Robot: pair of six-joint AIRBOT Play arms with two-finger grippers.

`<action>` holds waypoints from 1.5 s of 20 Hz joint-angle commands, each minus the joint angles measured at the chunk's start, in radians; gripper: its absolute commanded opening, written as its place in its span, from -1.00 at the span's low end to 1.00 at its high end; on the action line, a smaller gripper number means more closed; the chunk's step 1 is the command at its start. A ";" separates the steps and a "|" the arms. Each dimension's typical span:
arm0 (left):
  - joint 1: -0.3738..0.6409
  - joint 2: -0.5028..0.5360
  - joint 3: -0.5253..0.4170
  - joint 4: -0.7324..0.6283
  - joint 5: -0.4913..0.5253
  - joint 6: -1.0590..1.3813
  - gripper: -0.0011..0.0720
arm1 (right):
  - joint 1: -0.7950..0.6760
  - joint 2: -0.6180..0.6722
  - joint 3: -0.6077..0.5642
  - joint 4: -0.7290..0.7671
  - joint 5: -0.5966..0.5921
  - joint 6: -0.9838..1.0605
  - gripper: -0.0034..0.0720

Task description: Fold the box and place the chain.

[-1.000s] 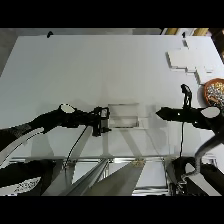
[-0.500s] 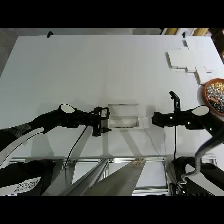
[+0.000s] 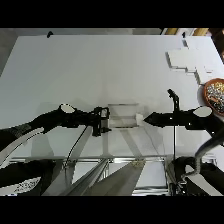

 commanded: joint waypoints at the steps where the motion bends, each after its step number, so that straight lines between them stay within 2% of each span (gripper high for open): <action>1: 0.000 0.000 0.000 0.000 0.000 0.000 -0.78 | 0.051 0.026 0.000 0.032 0.012 -0.029 0.07; 6: 0.000 0.000 0.000 0.000 0.000 0.000 -0.78 | 0.099 0.026 0.000 0.054 -0.009 -0.029 0.07; 8: 0.000 0.000 0.000 0.000 0.000 0.000 -0.78 | 0.120 0.026 0.000 0.054 -0.021 -0.029 0.20; 12: 0.000 0.000 0.000 0.000 0.000 0.000 -0.78 | 0.249 0.026 0.014 0.033 -0.139 0.056 0.20; 14: 0.000 0.000 0.000 0.000 0.000 0.000 -0.78 | 0.335 0.026 0.064 -0.049 -0.210 0.172 0.20; 16: 0.000 0.000 0.000 0.000 0.000 0.000 -0.78 | 0.402 0.021 0.127 -0.212 -0.252 0.357 0.17; 18: 0.000 0.000 0.000 0.000 0.000 0.000 -0.78 | 0.447 -0.006 0.175 -0.404 -0.234 0.589 0.17; 20: 0.000 0.000 0.000 0.000 0.000 0.000 -0.78 | 0.484 -0.037 0.198 -0.534 -0.205 0.708 0.17; 26: 0.000 0.000 0.000 0.000 0.000 0.000 -0.78 | 0.512 -0.062 0.213 -0.676 -0.154 0.882 0.14; 30: 0.000 0.000 0.000 0.000 0.000 0.000 -0.78 | 0.525 -0.110 0.283 -0.698 -0.131 0.938 0.14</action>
